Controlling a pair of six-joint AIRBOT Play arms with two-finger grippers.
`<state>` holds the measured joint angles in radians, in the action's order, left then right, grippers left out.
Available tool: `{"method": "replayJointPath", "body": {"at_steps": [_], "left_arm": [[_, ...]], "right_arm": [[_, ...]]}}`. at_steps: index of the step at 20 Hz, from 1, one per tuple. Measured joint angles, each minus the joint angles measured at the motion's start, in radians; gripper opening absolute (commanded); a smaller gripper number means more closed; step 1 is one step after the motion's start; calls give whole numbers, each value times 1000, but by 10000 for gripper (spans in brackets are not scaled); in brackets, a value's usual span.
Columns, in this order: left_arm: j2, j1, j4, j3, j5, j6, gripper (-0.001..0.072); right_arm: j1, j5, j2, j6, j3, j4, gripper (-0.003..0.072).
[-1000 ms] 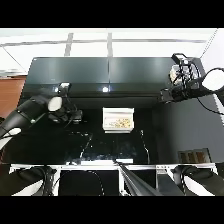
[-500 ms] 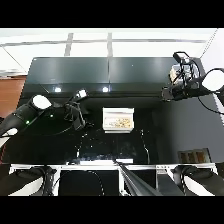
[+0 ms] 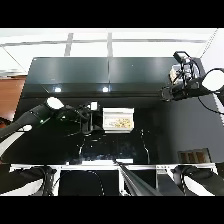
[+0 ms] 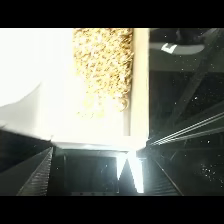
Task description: Fold the box and place the chain.
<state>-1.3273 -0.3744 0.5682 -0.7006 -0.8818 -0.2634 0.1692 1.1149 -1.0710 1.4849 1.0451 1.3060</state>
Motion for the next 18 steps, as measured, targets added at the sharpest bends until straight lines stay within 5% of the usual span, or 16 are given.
{"method": "replayJointPath", "body": {"at_steps": [12,14,15,16,18], "left_arm": [[-55,-40,-49,-3,36,-25,714],[-58,-59,-52,-5,65,-26,638],[-59,-69,-52,-5,77,-25,514],[-60,-78,-53,-5,87,-26,467],[-61,-91,-56,-5,99,-26,466]], "right_arm": [[3,-6,-11,0,-4,-17,304],[12,-31,-19,0,-21,-36,306],[19,-53,-23,0,-37,-55,384],[27,-77,-26,0,-55,-78,707],[43,-137,-39,-20,-94,-154,708]]}}
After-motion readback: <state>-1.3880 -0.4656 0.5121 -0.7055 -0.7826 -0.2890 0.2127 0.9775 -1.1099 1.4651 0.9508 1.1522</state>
